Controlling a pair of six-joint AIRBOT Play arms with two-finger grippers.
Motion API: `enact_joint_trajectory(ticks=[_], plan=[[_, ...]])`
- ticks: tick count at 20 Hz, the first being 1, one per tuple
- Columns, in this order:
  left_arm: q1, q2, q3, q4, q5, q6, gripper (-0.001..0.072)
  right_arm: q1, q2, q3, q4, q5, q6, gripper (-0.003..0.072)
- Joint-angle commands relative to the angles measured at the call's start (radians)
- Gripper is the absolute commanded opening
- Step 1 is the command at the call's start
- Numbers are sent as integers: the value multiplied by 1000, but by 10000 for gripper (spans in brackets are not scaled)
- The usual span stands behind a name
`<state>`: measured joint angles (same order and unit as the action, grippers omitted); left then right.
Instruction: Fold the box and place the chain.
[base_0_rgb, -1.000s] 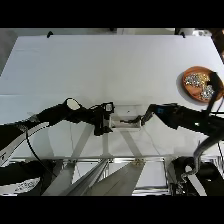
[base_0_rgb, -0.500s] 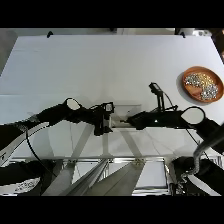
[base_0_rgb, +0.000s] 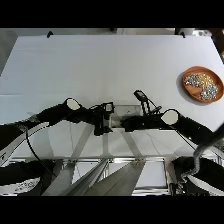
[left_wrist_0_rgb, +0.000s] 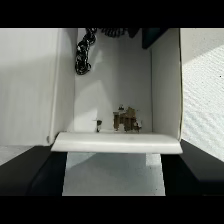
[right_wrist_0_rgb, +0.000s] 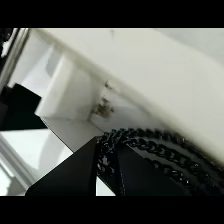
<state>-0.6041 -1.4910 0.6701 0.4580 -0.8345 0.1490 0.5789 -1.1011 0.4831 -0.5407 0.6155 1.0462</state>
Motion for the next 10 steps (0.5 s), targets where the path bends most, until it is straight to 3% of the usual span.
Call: enact_joint_trajectory(ticks=[1, 2, 3, 6, 10], plan=[[0, 0, 1, 0, 0, 0, 290, 12, -11, 8, 17, -41, -1, 45], [0, 0, 1, 0, 0, 0, 290, 12, -11, 8, 17, -41, -1, 164], [0, 0, 1, 0, 0, 0, 290, 12, -11, 10, 18, -41, -1, 192], [0, 0, 1, 0, 0, 0, 290, 11, 16, 31, 14, -42, -1, 201], [0, 0, 1, 0, 0, 0, 290, -67, 192, 35, -118, 31, 29, 201]])
